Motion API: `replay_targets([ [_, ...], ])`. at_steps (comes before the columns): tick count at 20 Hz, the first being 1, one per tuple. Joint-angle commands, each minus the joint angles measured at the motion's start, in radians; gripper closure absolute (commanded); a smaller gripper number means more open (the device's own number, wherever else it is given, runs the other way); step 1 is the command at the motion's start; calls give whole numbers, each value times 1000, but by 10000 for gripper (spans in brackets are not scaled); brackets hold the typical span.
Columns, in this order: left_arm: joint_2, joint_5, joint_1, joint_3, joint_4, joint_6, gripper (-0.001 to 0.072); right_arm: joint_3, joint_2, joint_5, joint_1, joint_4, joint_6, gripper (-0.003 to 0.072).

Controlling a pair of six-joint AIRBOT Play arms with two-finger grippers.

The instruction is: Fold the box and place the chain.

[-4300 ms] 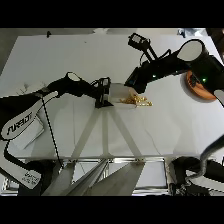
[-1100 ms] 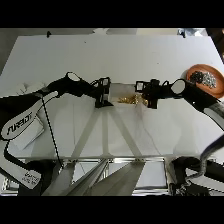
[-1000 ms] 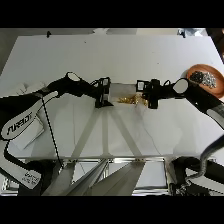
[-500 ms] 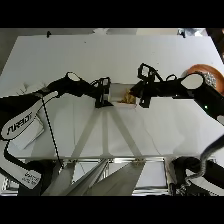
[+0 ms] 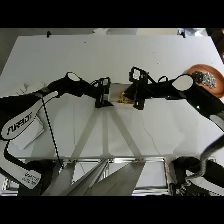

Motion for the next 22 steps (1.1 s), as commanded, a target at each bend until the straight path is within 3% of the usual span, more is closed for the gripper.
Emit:
replay_targets([
  [1,0,0,1,0,0,0,492,2,19,24,1,-14,58,366],
  [4,0,0,1,0,0,0,492,58,29,72,-16,-28,83,367],
  [7,0,0,1,0,0,0,492,187,16,86,-77,-37,342,367],
  [13,0,0,1,0,0,0,492,443,-182,224,-168,-159,531,366],
  [19,0,0,1,0,0,0,492,470,-398,468,-124,-158,472,343],
  [22,0,0,1,0,0,0,492,470,-425,471,-92,-156,377,342],
])
